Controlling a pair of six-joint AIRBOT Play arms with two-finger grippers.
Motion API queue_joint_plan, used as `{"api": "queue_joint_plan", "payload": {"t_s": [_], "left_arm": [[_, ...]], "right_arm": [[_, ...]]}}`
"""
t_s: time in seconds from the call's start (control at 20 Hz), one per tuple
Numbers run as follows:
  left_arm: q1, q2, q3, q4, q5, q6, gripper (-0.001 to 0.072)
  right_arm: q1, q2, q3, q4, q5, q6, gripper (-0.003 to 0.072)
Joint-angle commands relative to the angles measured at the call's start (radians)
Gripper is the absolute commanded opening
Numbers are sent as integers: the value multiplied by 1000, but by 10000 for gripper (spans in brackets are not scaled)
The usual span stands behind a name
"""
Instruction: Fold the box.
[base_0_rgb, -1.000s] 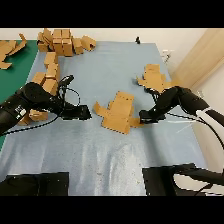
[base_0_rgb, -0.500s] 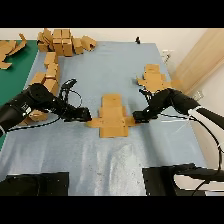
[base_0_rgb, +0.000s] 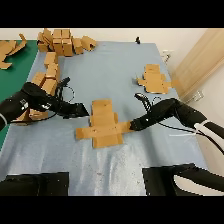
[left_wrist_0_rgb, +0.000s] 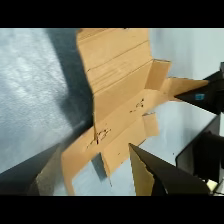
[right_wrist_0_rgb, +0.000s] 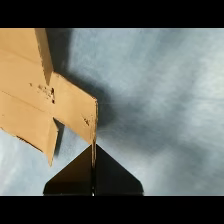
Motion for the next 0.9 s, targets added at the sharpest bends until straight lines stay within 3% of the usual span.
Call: {"api": "queue_joint_plan", "payload": {"t_s": [0.0,0.15,0.4,0.65,0.75,0.85], "left_arm": [[14,-106,0,-153,-3,169,645],[14,-206,0,-212,-25,207,644],[14,-277,1,-455,-58,371,644],[6,-320,43,-460,-66,389,641],[-20,-344,61,-461,-85,417,359],[-51,-356,74,-460,-87,425,354]], "right_arm": [[3,25,-56,20,20,-48,1],[3,25,-76,19,23,-66,1],[3,25,-76,19,38,-82,1],[3,25,-76,18,47,-84,1],[3,25,-76,18,49,-84,1],[3,25,-76,18,49,-84,1]]}}
